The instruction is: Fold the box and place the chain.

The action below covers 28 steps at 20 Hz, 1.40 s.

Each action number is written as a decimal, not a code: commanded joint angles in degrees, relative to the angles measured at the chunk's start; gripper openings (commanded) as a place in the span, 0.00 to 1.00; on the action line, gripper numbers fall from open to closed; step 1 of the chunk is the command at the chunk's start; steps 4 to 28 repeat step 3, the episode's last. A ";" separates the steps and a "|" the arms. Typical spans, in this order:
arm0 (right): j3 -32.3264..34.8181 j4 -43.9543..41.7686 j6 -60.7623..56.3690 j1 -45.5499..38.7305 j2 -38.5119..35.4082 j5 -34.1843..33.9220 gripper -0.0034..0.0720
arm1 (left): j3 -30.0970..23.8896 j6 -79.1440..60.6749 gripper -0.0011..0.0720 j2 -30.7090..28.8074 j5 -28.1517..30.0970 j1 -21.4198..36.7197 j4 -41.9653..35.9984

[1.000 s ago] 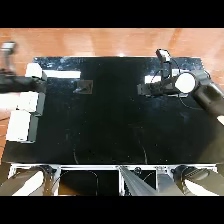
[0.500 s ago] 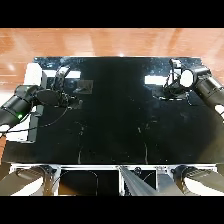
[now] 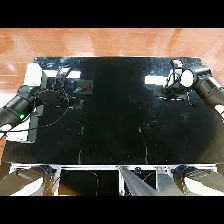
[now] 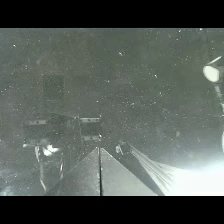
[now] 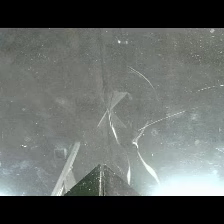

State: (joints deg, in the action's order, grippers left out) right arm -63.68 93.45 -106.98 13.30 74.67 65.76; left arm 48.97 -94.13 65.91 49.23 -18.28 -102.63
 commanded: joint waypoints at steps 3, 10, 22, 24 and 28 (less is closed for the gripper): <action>0.02 0.07 -0.02 -0.02 0.04 0.04 0.09 | -0.02 0.07 0.04 0.04 -0.11 -0.04 -0.04; 0.02 0.07 -0.02 -0.02 0.04 0.04 0.09 | -0.02 0.07 0.04 0.04 -0.11 -0.04 -0.04; 0.02 0.07 -0.02 -0.02 0.04 0.04 0.09 | -0.02 0.07 0.04 0.04 -0.11 -0.04 -0.04; 0.02 0.07 -0.02 -0.02 0.04 0.04 0.09 | -0.02 0.07 0.04 0.04 -0.11 -0.04 -0.04; 0.02 0.07 -0.02 -0.02 0.04 0.04 0.09 | -0.02 0.07 0.04 0.04 -0.11 -0.04 -0.04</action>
